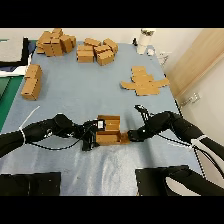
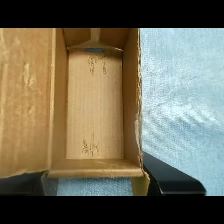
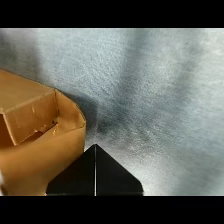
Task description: Fold the box.
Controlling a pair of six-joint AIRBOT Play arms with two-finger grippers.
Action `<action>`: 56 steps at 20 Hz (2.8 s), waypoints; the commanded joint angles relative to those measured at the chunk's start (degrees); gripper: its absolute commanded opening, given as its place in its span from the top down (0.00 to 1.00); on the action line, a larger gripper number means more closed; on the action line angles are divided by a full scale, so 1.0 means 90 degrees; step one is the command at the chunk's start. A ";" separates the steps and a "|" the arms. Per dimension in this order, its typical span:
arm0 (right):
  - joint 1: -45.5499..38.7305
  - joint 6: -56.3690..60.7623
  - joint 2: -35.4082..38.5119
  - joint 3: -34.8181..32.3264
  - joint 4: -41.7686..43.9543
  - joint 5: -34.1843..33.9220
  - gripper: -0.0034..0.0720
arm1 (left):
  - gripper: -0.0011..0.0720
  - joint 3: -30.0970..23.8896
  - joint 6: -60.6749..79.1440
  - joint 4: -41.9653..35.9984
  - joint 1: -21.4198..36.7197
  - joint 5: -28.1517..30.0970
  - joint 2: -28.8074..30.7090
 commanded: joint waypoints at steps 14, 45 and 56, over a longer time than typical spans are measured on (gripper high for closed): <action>0.0267 -0.0146 0.0510 0.0325 0.0962 -0.0515 0.71 | 0.27 0.0005 0.0000 0.0000 0.0000 0.0002 0.0000; 0.4099 0.6858 -0.1496 0.2664 -0.3801 -0.1173 0.47 | 0.27 0.0005 0.0000 0.0000 0.0000 0.0000 0.0000; 0.4182 0.7213 -0.2599 0.3045 -0.3796 -0.1758 0.73 | 0.27 0.0005 0.0000 0.0000 0.0000 0.0002 0.0000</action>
